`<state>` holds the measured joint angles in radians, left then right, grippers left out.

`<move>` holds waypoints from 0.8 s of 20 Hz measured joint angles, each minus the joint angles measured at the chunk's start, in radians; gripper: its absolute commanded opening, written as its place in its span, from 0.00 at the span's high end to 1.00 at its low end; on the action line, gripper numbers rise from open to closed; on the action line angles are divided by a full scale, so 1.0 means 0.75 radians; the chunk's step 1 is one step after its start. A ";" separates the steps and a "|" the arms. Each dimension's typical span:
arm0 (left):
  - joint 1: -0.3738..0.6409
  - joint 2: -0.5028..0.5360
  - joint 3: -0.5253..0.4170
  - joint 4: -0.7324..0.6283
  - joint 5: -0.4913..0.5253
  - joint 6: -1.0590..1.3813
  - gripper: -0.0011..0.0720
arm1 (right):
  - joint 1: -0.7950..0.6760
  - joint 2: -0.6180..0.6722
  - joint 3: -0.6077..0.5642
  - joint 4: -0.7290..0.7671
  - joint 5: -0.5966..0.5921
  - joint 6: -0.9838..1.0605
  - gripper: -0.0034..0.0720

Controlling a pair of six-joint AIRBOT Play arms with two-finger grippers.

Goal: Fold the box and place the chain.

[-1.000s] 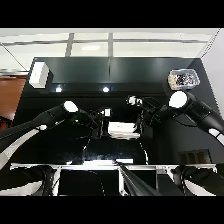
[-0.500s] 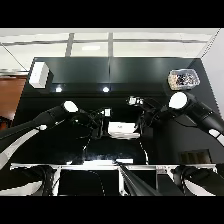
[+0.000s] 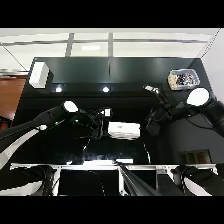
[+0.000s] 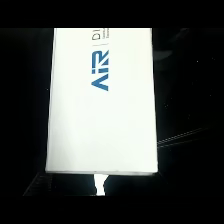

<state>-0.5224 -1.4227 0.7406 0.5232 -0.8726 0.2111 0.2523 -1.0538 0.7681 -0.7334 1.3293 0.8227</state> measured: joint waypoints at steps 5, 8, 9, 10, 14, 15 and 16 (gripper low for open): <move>0.000 0.000 0.000 0.000 0.001 0.000 0.42 | 0.019 0.006 -0.226 0.453 -0.191 0.099 0.95; 0.000 0.000 0.000 0.000 0.001 0.001 0.42 | 0.048 0.003 -0.310 0.552 -0.303 0.158 0.95; 0.000 0.000 0.000 -0.001 0.000 0.001 0.42 | 0.060 -0.003 -0.327 0.565 -0.339 0.166 0.95; 0.000 0.000 0.000 0.000 0.001 0.001 0.42 | 0.074 -0.008 -0.339 0.582 -0.371 0.178 0.95; 0.000 0.000 0.000 -0.001 0.001 0.001 0.42 | 0.120 -0.064 -0.362 0.611 -0.498 0.207 0.95; 0.000 0.000 0.000 -0.001 0.001 0.001 0.42 | 0.126 -0.083 -0.364 0.618 -0.506 0.214 0.95; 0.000 0.000 0.000 -0.001 0.001 0.003 0.42 | 0.129 -0.103 -0.366 0.620 -0.518 0.216 0.95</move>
